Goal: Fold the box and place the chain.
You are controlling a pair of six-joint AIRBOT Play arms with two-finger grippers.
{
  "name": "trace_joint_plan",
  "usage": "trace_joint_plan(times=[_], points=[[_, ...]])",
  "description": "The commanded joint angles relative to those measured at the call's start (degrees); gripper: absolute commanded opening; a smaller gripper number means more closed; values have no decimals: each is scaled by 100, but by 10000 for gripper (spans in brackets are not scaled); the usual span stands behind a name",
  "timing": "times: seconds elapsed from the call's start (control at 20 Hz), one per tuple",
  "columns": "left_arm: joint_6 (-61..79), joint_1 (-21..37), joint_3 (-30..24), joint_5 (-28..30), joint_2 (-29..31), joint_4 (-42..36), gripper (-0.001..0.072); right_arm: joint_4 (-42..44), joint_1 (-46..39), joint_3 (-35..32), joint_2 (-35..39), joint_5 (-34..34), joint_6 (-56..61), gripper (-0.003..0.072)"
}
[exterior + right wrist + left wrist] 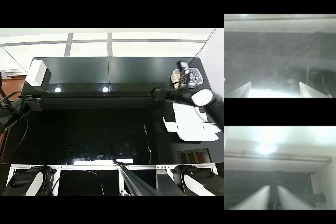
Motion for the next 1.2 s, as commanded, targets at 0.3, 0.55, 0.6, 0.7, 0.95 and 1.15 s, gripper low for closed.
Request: trace_joint_plan(times=[0.3, 0.55, 0.6, 0.7, 0.95, 1.15], points=[[-42, -4, -2, 223, -564, 11, 704, -1637, -4496, 1237, -256, 1425, 365, 713], [-42, -4, -2, 232, -719, -201, 702, -761, -6002, 1729, -1464, 2684, -1589, 713], [-44, -4, -2, 232, -745, -201, 701, -863, -6057, 1860, -1731, 2911, -1744, 713], [-44, -4, -2, 227, -793, -201, 701, -949, -6028, 2065, -2216, 3438, -2133, 713], [-44, -4, -2, 177, -809, -317, 702, -1679, -5792, 2166, -2643, 3689, -2312, 704], [-44, -4, -4, 184, -809, -315, 702, -1749, -5777, 2166, -2612, 4138, -2535, 48]])
